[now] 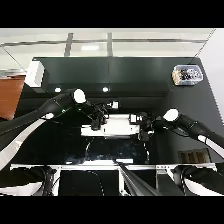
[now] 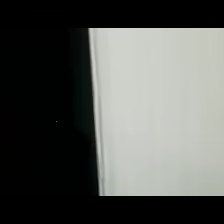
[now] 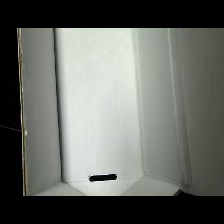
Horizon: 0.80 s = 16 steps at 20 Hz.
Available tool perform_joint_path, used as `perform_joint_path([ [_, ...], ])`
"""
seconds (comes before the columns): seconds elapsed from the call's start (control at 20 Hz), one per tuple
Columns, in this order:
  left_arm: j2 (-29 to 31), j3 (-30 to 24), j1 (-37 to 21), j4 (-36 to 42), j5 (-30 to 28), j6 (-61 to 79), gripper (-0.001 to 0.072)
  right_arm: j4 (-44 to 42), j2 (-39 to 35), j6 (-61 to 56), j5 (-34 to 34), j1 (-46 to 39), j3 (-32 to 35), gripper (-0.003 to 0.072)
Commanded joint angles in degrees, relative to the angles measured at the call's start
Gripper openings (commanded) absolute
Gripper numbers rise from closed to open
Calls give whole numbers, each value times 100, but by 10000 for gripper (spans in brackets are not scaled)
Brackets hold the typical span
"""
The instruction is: Fold the box and place the chain.
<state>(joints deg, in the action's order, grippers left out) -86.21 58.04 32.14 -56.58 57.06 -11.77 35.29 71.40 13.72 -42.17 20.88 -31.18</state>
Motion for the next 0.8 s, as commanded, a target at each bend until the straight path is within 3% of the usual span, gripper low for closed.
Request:
perform_joint_path([
  [0.0, 4, 4, 0, -2, -4, 0, 25, -116, -26, 48, 98, 7, -9, 709],
  [0.75, 4, 4, 0, 0, -2, -2, 25, -116, 72, 42, 168, 7, -7, 709],
])
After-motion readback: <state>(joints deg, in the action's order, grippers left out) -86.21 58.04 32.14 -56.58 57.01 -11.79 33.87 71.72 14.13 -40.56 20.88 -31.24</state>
